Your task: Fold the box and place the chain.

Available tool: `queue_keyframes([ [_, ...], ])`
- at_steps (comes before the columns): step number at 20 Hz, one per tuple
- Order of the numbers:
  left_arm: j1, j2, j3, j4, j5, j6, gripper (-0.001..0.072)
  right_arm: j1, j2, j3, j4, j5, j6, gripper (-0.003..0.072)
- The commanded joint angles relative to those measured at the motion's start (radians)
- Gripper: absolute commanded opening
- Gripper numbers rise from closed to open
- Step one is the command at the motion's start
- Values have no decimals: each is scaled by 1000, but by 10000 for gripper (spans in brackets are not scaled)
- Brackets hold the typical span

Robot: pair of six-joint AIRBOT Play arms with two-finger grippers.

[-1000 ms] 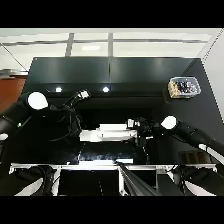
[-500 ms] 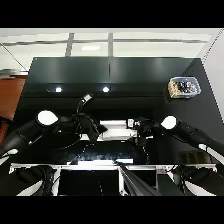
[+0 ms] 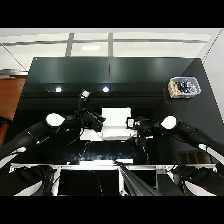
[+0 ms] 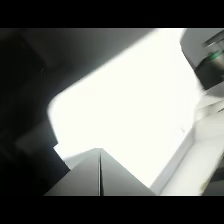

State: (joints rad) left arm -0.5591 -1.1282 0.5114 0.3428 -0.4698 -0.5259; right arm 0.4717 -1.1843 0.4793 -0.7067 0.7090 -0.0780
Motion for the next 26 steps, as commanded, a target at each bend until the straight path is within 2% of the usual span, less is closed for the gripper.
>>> queue_keyframes([
  [1,-2,-70,2,0,-14,8,31,1,-1,0,0,1,0,479],
  [5,1,-81,9,51,-19,8,32,1,-1,0,0,1,0,479],
  [8,60,-51,41,160,-101,6,47,1,-1,0,0,1,0,479],
  [9,94,-31,50,205,-158,6,268,1,-1,0,0,1,0,479],
  [10,128,-6,54,254,-208,6,594,1,-1,0,0,2,0,479],
  [11,166,21,55,304,-256,0,716,1,-1,0,0,1,0,479],
  [14,319,101,58,481,-503,-10,717,1,-1,0,0,1,0,479],
  [17,459,113,58,505,-640,-18,709,1,-1,0,0,1,0,479],
  [20,441,112,55,510,-727,266,690,1,-1,0,0,2,0,479],
  [22,374,112,49,513,-688,419,692,1,-1,0,0,2,0,479],
  [26,205,109,-7,512,-424,500,693,1,-1,0,2,5,0,479],
])
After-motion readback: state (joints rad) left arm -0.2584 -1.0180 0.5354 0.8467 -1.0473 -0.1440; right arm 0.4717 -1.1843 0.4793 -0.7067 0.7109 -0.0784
